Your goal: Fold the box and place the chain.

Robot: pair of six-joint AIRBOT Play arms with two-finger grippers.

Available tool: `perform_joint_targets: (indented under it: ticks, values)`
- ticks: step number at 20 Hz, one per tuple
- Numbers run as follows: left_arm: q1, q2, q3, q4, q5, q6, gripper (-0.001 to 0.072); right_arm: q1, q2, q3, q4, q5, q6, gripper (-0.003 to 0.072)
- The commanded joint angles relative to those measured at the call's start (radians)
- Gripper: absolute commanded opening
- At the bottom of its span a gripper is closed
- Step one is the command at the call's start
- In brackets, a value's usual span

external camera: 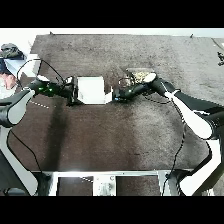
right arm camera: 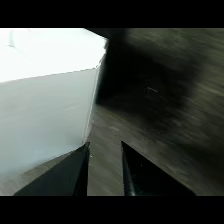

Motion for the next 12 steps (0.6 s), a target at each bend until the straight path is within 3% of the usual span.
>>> perform_joint_targets:
  ticks: [1, 2, 4, 5, 9, 10, 12]
  values:
    - [0.001, 0.001, 0.0, 0.0, 0.001, 0.0, 0.0298, 0.042, 0.0, 0.056, 0.038, -0.029, -0.002, 0.0256]
    - [0.001, 0.001, 0.0, 0.0, 0.001, 0.0, 0.0298, 0.05, 0.0, 0.076, 0.035, -0.033, 0.002, 0.0261]
    - [0.001, 0.001, 0.0, 0.0, 0.001, 0.0, 0.0298, 0.065, -0.001, 0.097, 0.03, -0.036, 0.018, 0.0497]
    - [0.001, 0.001, 0.0, 0.0, 0.001, 0.0, 0.0298, 0.066, -0.001, 0.105, 0.023, -0.043, 0.045, 0.0536]
    - [0.001, 0.001, 0.0, 0.0, 0.001, 0.0, 0.0298, 0.068, -0.002, 0.117, -0.016, -0.062, 0.114, 0.053]
    - [0.001, 0.001, 0.0, 0.0, 0.001, 0.0, 0.0299, 0.073, -0.002, 0.117, -0.03, -0.062, 0.127, 0.0451]
    - [0.001, 0.001, 0.0, 0.0, 0.001, 0.0, 0.0299, 0.077, -0.002, 0.117, -0.041, -0.062, 0.14, 0.0433]
